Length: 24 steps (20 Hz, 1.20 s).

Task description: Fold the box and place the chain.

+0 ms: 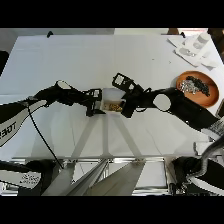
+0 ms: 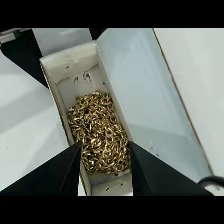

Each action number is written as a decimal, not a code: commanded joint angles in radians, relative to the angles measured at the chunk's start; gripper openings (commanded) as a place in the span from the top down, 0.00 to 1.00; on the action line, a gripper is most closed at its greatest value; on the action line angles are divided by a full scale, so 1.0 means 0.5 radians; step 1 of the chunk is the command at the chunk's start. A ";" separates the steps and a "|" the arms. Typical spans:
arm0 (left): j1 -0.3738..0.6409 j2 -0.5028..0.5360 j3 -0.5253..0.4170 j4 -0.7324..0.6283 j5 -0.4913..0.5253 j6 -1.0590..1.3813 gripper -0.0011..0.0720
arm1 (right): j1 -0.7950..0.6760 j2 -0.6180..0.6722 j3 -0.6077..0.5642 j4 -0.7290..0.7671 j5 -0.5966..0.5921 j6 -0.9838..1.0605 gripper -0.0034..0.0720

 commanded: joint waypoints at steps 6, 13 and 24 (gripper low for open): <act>0.000 0.001 0.000 0.001 0.000 0.001 0.63 | -0.224 -0.248 0.780 -0.122 0.453 0.518 0.51; 0.000 0.001 0.000 0.001 0.000 0.001 0.63 | -0.268 -0.789 1.032 -0.107 0.827 0.515 0.51; 0.000 0.001 0.000 0.001 0.000 0.001 0.63 | -0.108 -0.713 0.938 0.198 1.005 0.008 0.49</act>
